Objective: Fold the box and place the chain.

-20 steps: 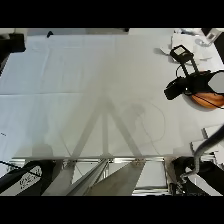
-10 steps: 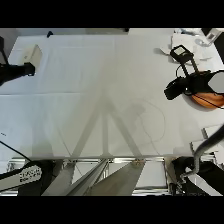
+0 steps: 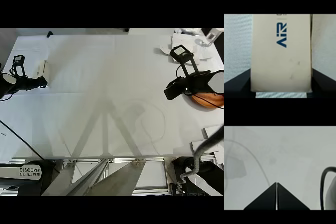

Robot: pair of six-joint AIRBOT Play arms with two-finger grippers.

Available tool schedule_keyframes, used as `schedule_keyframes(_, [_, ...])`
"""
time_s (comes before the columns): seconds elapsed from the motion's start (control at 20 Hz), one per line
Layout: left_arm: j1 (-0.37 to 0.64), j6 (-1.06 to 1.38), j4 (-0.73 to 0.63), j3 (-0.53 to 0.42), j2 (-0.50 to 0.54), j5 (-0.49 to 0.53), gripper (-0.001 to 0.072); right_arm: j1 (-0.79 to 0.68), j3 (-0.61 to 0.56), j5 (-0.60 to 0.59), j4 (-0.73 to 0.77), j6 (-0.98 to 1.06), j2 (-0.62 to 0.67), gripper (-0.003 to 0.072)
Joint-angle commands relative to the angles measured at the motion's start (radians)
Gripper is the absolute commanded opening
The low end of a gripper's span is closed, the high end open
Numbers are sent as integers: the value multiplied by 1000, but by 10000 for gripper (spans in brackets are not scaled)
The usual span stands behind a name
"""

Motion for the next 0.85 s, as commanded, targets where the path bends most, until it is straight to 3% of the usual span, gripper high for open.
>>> schedule_keyframes(0.0, [0, -3, 11, -3, -32, -52, 181, 0, 1, 0, 0, 0, 0, 11])
schedule_keyframes(0.05, [0, -3, 10, -3, -25, -53, 421, 0, 1, 0, 0, 0, 0, 11])
schedule_keyframes(0.1, [0, -3, 11, -3, -14, -57, 596, 0, 1, 0, 0, 0, 0, 11])
schedule_keyframes(0.2, [0, 37, 10, -3, 21, -74, 602, 0, 1, 0, 0, 0, 0, 11])
schedule_keyframes(0.3, [0, 66, 10, -3, 72, -89, 662, 0, 1, 0, 0, 0, 0, 11])
schedule_keyframes(0.8, [0, 67, 6, -3, 369, -212, 660, 0, 1, 0, 0, 0, 1, 11])
